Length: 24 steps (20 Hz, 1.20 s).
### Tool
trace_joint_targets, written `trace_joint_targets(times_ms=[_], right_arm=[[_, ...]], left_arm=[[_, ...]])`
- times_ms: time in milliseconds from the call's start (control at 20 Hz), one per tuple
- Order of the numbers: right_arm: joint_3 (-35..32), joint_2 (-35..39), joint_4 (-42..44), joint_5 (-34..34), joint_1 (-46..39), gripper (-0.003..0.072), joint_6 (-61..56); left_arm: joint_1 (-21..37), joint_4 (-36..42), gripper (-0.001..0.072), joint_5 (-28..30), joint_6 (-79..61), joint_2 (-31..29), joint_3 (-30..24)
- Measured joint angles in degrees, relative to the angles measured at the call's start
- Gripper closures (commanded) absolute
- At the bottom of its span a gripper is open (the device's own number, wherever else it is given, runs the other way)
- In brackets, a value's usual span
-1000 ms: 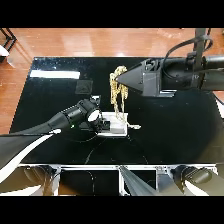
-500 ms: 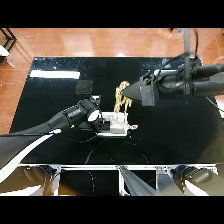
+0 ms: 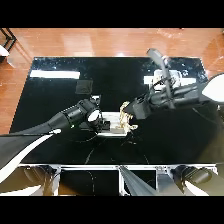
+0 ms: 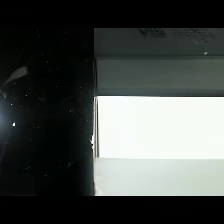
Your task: Fold the box and place the chain.
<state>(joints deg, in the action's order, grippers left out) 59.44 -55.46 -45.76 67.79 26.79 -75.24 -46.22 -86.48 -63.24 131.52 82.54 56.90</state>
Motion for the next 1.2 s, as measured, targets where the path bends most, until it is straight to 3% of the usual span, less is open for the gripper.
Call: trace_joint_targets(times_ms=[550, 650, 700, 850, 1050, 1100, 1200], right_arm=[[-3.5, -8.1, -3.1, -5.9, 4.9, 0.0659, -0.6], [-3.6, -8.6, -3.5, -5.9, 4.9, 0.0171, -0.6], [-3.6, -8.7, -3.5, -6.0, 4.9, 0.0053, -0.6], [-3.7, -8.8, -4.5, -4.7, 3.5, 0.0056, -0.6], [-3.7, -7.0, -9.0, 1.1, -4.7, 0.0052, 2.5], [-3.7, -6.5, -11.2, 2.7, -7.4, -0.0034, 4.2], [-4.9, -5.8, -15.7, 5.4, -11.5, -0.0034, 8.0]], left_arm=[[0.0, 0.0, 0.0686, 0.0, 0.0, 0.0, 0.0], [0.0, 0.0, 0.0686, 0.0, 0.0, 0.0, 0.0], [0.0, 0.0, 0.0687, 0.0, 0.0, 0.0, 0.0], [0.0, 0.0, 0.0686, 0.1, 0.0, 0.0, 0.0], [0.0, 0.0, 0.0686, 0.1, 0.0, 0.0, 0.0], [0.0, 0.0, 0.0686, 0.1, 0.0, 0.0, 0.0], [0.0, 0.0, 0.0686, 0.1, 0.0, 0.0, 0.0]])
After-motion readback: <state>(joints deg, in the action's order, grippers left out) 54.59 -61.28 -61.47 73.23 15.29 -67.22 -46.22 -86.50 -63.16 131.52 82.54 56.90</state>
